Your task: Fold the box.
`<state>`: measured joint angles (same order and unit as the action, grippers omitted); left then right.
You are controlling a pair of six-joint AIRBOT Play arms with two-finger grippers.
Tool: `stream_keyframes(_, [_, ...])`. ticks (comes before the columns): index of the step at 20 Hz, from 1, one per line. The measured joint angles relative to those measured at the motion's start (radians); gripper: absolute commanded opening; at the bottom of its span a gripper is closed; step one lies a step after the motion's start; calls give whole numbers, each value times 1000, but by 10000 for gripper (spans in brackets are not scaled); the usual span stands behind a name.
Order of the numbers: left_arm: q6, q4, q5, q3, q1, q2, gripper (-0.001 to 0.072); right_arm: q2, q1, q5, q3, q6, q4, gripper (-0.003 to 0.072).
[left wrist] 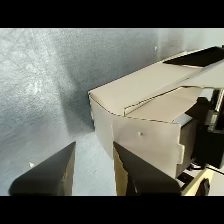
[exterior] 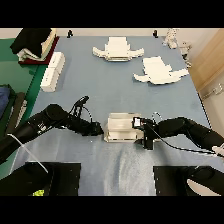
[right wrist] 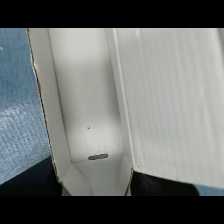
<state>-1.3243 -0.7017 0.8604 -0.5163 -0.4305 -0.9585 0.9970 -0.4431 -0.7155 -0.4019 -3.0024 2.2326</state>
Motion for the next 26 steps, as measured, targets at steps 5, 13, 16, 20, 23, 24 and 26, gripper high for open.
stream_keyframes(5, [18, 51, -12, -1, -12, 0, 342, 0, 0, 0, 0, 0, 0, 407])
stream_keyframes(13, [-198, -80, -74, -45, -179, -2, 342, 0, 0, 0, 0, 0, 0, 407])
stream_keyframes(16, [-359, -212, -94, -91, -255, -17, 342, 0, 0, 0, 0, 0, 0, 407])
stream_keyframes(20, [-567, -383, -97, -169, -356, -77, 342, 0, 0, 0, 0, 0, 0, 407])
stream_keyframes(23, [-687, -481, -63, -239, -420, -148, 342, 0, 0, 0, 0, 0, 0, 407])
stream_keyframes(24, [-729, -515, -45, -263, -440, -174, 342, 0, 0, 0, 0, 0, 0, 407])
stream_keyframes(26, [-806, -577, -4, -311, -473, -226, 342, 0, 0, 0, 0, 0, 0, 407])
